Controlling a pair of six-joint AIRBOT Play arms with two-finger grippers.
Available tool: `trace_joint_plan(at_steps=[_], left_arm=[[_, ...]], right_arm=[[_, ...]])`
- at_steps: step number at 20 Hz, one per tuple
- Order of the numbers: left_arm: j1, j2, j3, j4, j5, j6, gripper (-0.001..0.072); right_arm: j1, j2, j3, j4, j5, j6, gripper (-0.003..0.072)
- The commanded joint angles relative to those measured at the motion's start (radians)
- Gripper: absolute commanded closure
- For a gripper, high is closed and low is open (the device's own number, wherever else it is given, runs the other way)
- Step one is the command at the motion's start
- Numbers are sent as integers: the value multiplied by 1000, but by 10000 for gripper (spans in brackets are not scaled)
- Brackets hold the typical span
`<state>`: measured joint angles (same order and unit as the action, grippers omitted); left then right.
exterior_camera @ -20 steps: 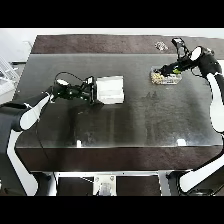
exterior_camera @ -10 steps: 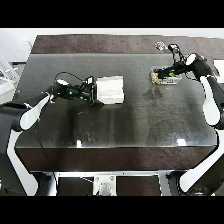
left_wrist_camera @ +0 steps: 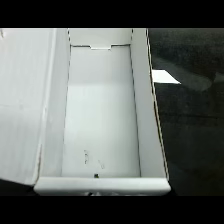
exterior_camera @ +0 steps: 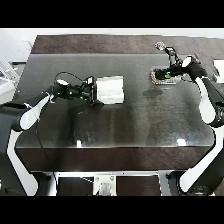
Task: Fold the box and place the chain.
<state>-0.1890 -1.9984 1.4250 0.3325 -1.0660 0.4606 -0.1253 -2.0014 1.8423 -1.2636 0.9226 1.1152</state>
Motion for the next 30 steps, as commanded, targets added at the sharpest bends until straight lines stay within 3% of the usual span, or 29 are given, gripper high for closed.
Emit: trace_joint_plan(at_steps=[1, 5, 11, 19, 30], left_arm=[[1, 0, 0, 0, 0, 0, 171], [1, 0, 0, 0, 0, 0, 171], [1, 0, 0, 0, 0, 0, 171], [1, 0, 0, 0, 0, 0, 171], [1, 0, 0, 0, 0, 0, 171]], right_arm=[[0, 3, 52, 4, -8, 19, 674], [8, 74, 102, -4, 58, 57, 674], [37, 300, 102, -9, 253, 82, 675], [203, 607, 102, -9, 276, 81, 675], [455, 678, 101, -11, 275, 82, 675]])
